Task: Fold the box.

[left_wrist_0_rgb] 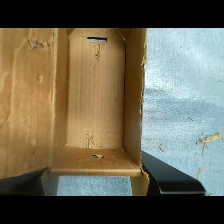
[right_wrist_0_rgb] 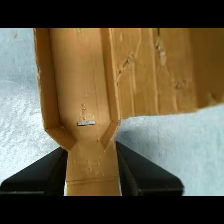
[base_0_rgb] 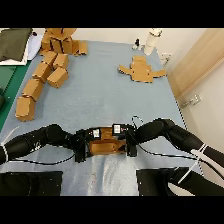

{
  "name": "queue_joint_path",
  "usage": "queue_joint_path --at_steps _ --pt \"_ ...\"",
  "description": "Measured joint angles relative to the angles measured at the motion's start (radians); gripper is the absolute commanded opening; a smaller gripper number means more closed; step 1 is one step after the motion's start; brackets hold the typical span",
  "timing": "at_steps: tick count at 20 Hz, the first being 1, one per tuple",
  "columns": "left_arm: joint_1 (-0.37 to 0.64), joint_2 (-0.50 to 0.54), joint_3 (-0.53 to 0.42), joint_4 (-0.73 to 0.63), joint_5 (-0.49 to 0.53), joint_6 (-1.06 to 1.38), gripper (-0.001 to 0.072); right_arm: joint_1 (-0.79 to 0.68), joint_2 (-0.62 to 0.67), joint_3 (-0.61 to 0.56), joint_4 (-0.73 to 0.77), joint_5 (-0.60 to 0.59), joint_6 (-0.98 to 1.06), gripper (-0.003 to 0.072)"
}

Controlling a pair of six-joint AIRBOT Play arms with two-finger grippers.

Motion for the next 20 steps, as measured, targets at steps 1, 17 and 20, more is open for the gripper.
queue_joint_path --at_steps 1,17,20 --pt "0.0 0.0 0.0 0.0 0.0 0.0 0.0532 0.0 -0.002 0.0 0.011 -0.008 -0.012 0.0327" --pt "0.0 0.0 0.0 0.0 0.001 0.0 0.0531 0.147 -0.008 0.0 0.04 0.103 -0.031 0.0024" --pt "0.0 0.0 0.0 0.0 0.001 0.0 0.0532 0.15 -0.005 0.0 -0.031 0.049 0.07 0.0024"
